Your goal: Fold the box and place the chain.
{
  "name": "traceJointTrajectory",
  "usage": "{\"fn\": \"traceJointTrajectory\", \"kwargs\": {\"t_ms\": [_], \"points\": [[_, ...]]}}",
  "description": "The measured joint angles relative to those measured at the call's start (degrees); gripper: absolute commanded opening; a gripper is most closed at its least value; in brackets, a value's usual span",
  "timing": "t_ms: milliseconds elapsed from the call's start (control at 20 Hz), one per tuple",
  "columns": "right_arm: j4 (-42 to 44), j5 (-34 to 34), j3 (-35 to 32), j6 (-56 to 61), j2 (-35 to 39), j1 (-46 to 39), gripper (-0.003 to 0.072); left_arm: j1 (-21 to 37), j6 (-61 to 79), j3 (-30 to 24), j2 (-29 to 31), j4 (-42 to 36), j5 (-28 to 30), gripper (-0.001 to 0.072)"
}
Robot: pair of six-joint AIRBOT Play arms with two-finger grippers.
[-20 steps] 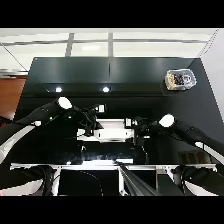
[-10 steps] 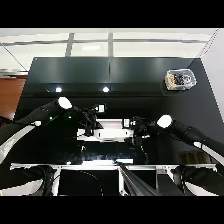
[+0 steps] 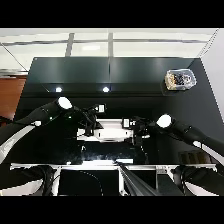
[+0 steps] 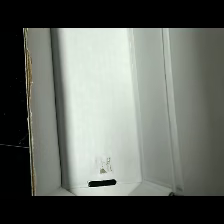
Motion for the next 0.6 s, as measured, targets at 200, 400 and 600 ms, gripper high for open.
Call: {"fn": "traceJointTrajectory", "kwargs": {"t_ms": [200, 400, 600], "points": [[-0.3, 0.2, 0.0, 0.1, 0.0, -0.2, 0.0628, 0.0, 0.0, 0.0, 0.0, 0.0, 0.0, 0.0029], [-1.9, 0.3, 0.0, 0.1, 0.0, -0.2, 0.0628, 0.0, 0.0, 0.0, 0.0, 0.0, 0.0, 0.0029], [-2.2, 0.7, 0.0, 0.2, 0.0, -0.2, 0.0629, 0.0, 0.0, 0.0, 0.0, 0.0, 0.0, 0.0029]]}}
